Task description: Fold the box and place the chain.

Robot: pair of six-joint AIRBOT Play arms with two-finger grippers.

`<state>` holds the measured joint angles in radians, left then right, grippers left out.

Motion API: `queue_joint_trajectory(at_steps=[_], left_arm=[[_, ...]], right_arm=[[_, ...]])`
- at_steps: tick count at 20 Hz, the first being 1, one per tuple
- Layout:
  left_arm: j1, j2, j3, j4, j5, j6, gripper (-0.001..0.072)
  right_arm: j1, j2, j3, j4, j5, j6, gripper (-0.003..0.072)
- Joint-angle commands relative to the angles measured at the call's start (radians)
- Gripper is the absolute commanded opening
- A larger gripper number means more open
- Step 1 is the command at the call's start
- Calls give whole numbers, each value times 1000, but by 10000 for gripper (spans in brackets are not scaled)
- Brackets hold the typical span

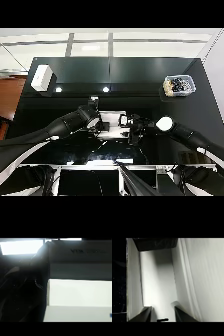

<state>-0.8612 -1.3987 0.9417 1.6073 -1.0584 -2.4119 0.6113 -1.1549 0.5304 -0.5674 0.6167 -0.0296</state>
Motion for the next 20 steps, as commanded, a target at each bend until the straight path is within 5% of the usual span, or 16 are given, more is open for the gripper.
queue_joint_trajectory(at_steps=[1,5,7,8,10,12,16,20], left_arm=[[0,0,0,-3,2,0,31],[0,0,0,-4,2,0,31],[0,0,0,-4,2,0,31],[0,0,0,-4,2,0,31],[0,0,0,-4,2,0,31],[0,0,0,-4,2,0,31],[0,0,0,-11,1,0,31],[0,0,0,-11,2,0,31]], right_arm=[[2,-3,1,5,-7,0,456],[2,-3,1,-35,3,4,411],[2,-3,1,-35,3,13,526],[2,-3,1,-35,3,13,524],[2,-3,1,-35,0,13,265],[-3,17,1,-40,0,20,86],[-120,167,1,-224,48,327,69],[-419,320,1,-340,249,804,68]])
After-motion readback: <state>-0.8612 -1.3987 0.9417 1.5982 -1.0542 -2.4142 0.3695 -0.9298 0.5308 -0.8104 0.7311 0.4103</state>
